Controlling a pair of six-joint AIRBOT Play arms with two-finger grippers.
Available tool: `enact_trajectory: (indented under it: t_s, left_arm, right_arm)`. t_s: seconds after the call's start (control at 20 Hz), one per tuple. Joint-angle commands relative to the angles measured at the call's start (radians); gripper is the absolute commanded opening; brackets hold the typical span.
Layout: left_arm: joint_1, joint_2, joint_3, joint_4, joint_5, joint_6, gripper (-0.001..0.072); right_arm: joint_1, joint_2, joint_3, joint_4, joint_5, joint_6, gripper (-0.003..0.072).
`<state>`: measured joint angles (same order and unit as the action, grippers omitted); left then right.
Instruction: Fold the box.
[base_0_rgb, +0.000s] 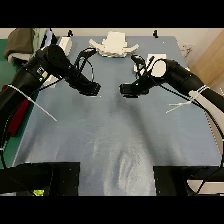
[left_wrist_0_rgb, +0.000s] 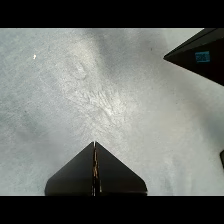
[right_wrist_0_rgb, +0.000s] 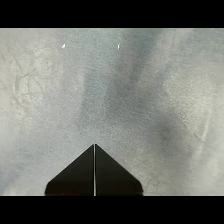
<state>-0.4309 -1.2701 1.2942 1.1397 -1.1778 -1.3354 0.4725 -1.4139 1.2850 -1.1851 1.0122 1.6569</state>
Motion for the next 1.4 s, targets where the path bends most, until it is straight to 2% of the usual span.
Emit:
enact_trajectory:
  t_s: [0.0, 0.7, 0.9, 1.1, 1.2, 1.3, 1.35]
  left_arm:
    - [0.0, -0.001, 0.001, 0.0, 0.0, 0.0, 0.0016]
    - [0.0, -0.001, 0.001, 0.0, 0.0, 0.0, 0.0016]
    - [0.0, -0.001, 0.001, 0.0, 0.019, 0.0, 0.0016]
    - [0.0, -0.001, 0.001, -0.002, 0.049, 0.0, 0.0016]
    - [0.0, -0.001, 0.001, -0.019, 0.089, 0.0, 0.0016]
    - [0.001, -0.001, 0.001, -0.022, 0.119, 0.0, 0.0016]
    - [0.0, -0.001, 0.001, -0.022, 0.136, 0.0, 0.0016]
  right_arm:
    - [0.001, -0.001, 0.001, 0.0, 0.0, 0.0, 0.0008]
    - [0.0, -0.001, 0.0, -0.011, -0.013, 0.001, 0.0008]
    - [0.001, -0.002, 0.001, 0.06, -0.075, 0.011, 0.0008]
    - [0.001, -0.008, 0.008, 0.056, -0.129, 0.023, 0.0007]
    - [-0.026, -0.012, 0.015, -0.058, -0.175, 0.115, 0.0006]
    - [-0.145, -0.024, 0.085, -0.246, -0.095, 0.161, 0.0007]
    - [-0.246, -0.041, 0.141, -0.289, -0.04, 0.159, 0.0009]
